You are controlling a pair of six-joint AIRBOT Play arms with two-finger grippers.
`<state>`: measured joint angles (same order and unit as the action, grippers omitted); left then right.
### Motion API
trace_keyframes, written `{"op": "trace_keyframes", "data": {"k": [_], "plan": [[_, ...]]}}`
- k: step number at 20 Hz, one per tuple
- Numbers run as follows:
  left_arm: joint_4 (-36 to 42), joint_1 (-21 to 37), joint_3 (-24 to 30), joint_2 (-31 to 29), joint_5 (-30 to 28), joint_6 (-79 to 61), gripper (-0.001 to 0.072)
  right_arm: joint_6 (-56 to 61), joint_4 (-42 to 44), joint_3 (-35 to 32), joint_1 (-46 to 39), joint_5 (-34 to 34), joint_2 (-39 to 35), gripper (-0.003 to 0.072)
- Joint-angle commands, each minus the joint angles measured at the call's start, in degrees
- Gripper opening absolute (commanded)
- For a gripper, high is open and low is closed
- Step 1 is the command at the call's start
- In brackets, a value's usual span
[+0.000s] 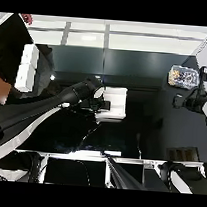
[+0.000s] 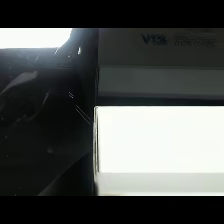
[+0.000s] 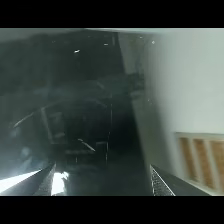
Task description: Fold the box and place the chain.
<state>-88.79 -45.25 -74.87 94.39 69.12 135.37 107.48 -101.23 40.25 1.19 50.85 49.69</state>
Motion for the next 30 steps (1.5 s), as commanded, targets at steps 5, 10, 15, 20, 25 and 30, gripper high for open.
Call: {"op": "trace_keyframes", "data": {"k": [5,10,15,20,25,30], "plan": [[-0.33,0.0,-0.02,-0.04,0.46,0.02,0.0026,-1.42,3.74,20.74,-8.9,-5.44,22.51,0.0707],[-0.42,0.02,-0.02,-0.04,2.32,-0.17,0.0026,-1.57,7.21,50.49,-16.0,10.38,43.87,0.0705],[-0.57,0.07,-0.02,-0.02,2.71,-0.15,0.0026,-0.11,7.98,60.63,-17.7,10.58,53.99,0.0667],[-0.55,0.04,-0.02,-0.02,2.69,-0.13,0.0026,0.11,6.62,62.97,-17.94,9.6,59.36,0.0645],[-0.57,0.04,-0.02,-0.02,2.51,-0.13,0.0026,0.13,6.25,63.01,-18.01,8.83,62.34,0.0577],[-0.55,0.07,-0.04,-0.02,1.38,-0.13,0.0026,2.64,3.08,63.01,-18.05,6.73,63.34,0.0577]]}}
